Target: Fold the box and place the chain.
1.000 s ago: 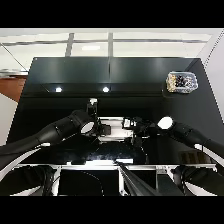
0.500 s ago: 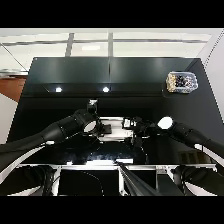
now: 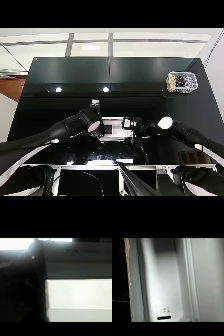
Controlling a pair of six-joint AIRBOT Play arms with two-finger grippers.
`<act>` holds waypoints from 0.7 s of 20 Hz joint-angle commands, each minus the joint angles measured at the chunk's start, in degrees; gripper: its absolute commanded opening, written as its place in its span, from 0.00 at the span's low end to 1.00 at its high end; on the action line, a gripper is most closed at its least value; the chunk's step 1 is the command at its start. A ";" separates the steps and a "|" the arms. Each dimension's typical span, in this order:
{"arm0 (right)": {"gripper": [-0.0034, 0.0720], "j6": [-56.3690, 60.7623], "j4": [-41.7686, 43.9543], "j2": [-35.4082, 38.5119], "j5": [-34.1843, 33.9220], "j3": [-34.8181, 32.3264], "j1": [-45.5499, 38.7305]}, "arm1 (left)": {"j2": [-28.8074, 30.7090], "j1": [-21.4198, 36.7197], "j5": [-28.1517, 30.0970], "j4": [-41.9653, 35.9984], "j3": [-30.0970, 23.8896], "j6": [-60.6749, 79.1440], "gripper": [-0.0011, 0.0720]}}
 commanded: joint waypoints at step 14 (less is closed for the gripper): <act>0.69 -0.07 0.00 -0.04 0.00 -0.02 0.02 | -0.83 -0.96 -2.05 1.88 1.97 0.20 0.48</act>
